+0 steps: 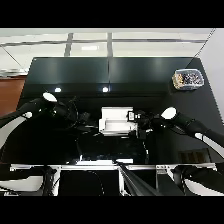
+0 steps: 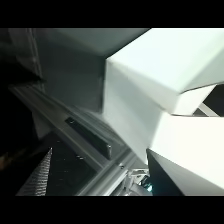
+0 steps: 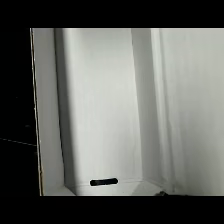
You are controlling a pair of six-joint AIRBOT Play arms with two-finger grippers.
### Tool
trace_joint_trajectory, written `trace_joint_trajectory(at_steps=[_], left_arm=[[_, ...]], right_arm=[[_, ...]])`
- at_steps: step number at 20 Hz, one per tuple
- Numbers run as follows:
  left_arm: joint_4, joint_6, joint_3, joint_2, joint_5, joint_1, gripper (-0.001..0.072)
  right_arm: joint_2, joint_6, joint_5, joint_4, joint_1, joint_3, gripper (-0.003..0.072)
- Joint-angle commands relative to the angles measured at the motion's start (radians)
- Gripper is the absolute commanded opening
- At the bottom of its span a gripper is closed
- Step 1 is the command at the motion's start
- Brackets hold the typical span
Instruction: Fold the box and place the chain.
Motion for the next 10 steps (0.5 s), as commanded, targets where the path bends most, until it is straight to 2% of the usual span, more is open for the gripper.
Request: trace_joint_trajectory(at_steps=[1, 5, 6, 7, 10], left_arm=[[-0.027, 0.0, 0.055, -0.004, -0.068, -0.008, 0.0694], [0.0, -0.089, 0.094, -0.004, -0.068, -0.067, 0.0691], [0.022, -0.124, 0.104, -0.004, -0.055, -0.09, 0.0651], [0.036, -0.144, 0.114, -0.004, -0.046, -0.114, 0.0555], [0.048, -0.164, 0.158, -0.004, -0.029, -0.179, 0.0537]], right_arm=[[0.0, 0.0, 0.0, 0.0, 0.001, 0.0, 0.0297], [0.0, 0.0, 0.0, 0.0, 0.001, 0.0, 0.0296], [0.0, 0.0, 0.0, 0.0, 0.001, 0.0, 0.0296], [0.0, 0.0, 0.0, 0.0, 0.001, 0.0, 0.0296], [0.0, 0.0, 0.0, 0.0, 0.001, 0.0, 0.0296]])
